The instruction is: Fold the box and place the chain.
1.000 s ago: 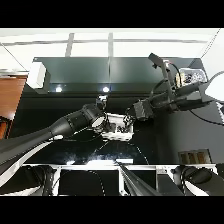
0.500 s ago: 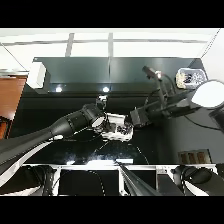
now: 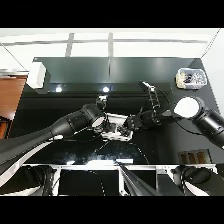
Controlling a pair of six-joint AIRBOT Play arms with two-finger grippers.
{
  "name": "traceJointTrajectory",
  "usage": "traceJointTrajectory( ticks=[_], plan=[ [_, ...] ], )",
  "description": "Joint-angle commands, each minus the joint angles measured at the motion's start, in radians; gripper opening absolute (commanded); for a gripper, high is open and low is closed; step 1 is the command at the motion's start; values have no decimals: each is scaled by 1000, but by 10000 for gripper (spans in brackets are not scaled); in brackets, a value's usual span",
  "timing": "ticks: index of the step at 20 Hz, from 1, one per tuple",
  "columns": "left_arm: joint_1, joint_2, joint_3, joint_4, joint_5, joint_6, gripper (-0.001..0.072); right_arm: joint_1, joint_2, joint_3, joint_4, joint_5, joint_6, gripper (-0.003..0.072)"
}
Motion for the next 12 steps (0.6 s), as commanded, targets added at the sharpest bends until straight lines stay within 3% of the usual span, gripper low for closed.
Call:
traceJointTrajectory(
  ticks=[1, 5, 9, 12],
  plan=[
    [1, 0, 0, 0, 2, 0, 25, -22, 0, 6, -15, 32, 0, 396],
    [1, 0, 0, 0, 2, 0, 25, -153, 82, 89, -197, 277, 0, 396],
    [1, 0, 0, 0, 2, 0, 25, -290, 244, 91, -398, 309, 1, 378],
    [1, 0, 0, -1, 2, 0, 25, -319, 293, 92, -344, 296, -4, 378]
  ],
)
